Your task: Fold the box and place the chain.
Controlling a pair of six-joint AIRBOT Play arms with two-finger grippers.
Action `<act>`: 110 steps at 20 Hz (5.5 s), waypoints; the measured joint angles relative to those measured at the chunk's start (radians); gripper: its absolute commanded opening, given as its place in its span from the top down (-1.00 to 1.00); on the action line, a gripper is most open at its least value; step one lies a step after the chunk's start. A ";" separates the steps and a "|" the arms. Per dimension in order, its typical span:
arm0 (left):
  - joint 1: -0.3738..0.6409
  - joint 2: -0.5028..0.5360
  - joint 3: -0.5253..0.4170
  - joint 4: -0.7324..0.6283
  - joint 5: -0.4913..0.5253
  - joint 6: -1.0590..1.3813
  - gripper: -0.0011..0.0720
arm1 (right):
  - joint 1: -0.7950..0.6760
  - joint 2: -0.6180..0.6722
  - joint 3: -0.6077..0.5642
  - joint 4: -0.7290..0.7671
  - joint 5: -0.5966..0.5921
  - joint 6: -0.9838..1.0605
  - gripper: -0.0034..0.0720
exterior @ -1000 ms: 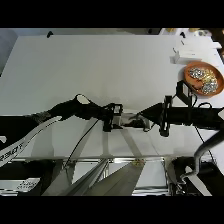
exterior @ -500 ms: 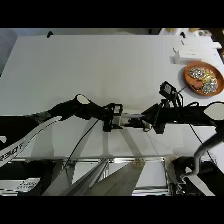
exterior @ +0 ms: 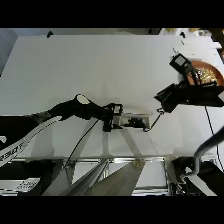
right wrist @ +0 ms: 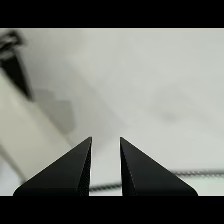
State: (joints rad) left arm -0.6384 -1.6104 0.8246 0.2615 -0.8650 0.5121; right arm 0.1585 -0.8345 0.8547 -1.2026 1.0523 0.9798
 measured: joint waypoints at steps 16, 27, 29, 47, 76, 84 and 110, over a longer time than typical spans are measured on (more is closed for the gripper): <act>0.000 0.000 0.000 0.000 0.000 0.000 0.47 | 0.000 -0.443 0.026 -0.279 0.129 0.151 0.18; 0.000 0.000 0.000 0.000 0.000 0.000 0.47 | 0.000 -0.460 -0.056 -0.323 0.057 0.247 0.33; 0.000 0.000 0.000 0.000 0.000 0.000 0.47 | 0.000 -0.460 -0.058 -0.329 0.045 0.259 0.34; 0.000 0.000 0.000 0.000 0.000 0.000 0.47 | 0.001 -0.359 -0.129 -0.339 -0.054 0.364 0.85; 0.000 0.000 0.000 0.000 0.000 0.000 0.47 | 0.001 -0.237 -0.168 -0.340 -0.095 0.355 0.86; 0.000 0.000 0.000 0.000 0.000 0.000 0.47 | 0.001 0.107 -0.167 -0.107 0.093 0.254 0.86; 0.000 0.000 0.000 0.000 0.000 0.000 0.47 | 0.004 0.242 -0.204 0.583 0.006 -0.035 0.85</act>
State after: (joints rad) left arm -0.6384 -1.6104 0.8246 0.2615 -0.8646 0.5121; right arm 0.1623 -0.5926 0.6510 -0.6193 1.0588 0.9447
